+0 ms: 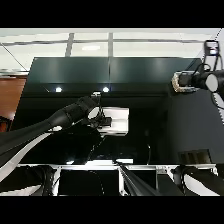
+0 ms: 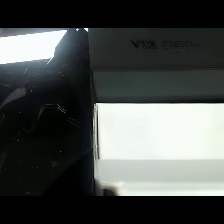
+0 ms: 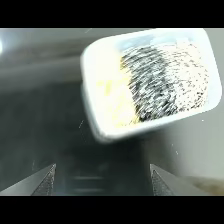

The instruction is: Fold the box and place the chain.

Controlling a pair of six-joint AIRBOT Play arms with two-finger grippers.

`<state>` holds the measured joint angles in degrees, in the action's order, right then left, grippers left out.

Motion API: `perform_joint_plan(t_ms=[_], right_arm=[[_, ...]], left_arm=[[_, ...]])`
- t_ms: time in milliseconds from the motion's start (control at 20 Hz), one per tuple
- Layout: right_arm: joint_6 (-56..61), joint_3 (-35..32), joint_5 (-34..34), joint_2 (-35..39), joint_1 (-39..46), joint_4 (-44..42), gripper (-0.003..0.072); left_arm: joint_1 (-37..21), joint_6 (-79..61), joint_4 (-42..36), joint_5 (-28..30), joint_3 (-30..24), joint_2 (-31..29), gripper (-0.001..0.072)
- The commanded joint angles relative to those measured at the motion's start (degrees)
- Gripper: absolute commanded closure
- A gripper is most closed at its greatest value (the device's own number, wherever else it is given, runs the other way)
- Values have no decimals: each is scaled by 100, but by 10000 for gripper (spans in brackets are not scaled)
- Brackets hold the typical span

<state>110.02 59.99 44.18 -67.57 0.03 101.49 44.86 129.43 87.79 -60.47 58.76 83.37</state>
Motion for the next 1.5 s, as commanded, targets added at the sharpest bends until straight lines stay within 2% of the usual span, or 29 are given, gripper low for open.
perform_joint_plan(t_ms=[0, 100, 200, 250, 300, 350, 450, 1050, 1150, 1250, 1450], right_arm=[[17, 619, -708, -1034, 1005, -1467, -19], [85, 1766, 291, -1897, 1110, -1856, -18], [575, 3060, 1681, -2859, 1226, -2122, -15], [907, 3582, 2302, -3272, 1300, -2293, 87], [1058, 3939, 2695, -3585, 1384, -2583, 157], [1130, 4162, 2872, -3823, 1467, -2977, 157], [1281, 4225, 2830, -4022, 1572, -3449, 157], [1333, 4225, 2750, -4503, 1609, -3399, 159], [723, 4227, 2601, -4496, 1604, -3501, 624], [374, 4291, 2616, -4463, 1639, -3547, 670], [-402, 4295, 2570, -4009, 1808, -3545, 671]], left_arm=[[0, 0, 2, 0, 2, 2, 685], [0, 0, 2, 0, 2, 2, 685], [0, 0, 2, 0, 2, 2, 685], [0, 0, 2, 0, 2, 2, 685], [0, 0, 2, 0, 2, 2, 685], [0, 0, 2, 0, 2, 2, 685], [0, 0, 2, 0, 2, 2, 685], [0, 2, 2, 2, 2, 2, 685], [0, 0, 2, 2, 2, 2, 685], [0, 0, 2, 2, 2, 2, 685], [0, 2, 0, 2, 2, 2, 685]])
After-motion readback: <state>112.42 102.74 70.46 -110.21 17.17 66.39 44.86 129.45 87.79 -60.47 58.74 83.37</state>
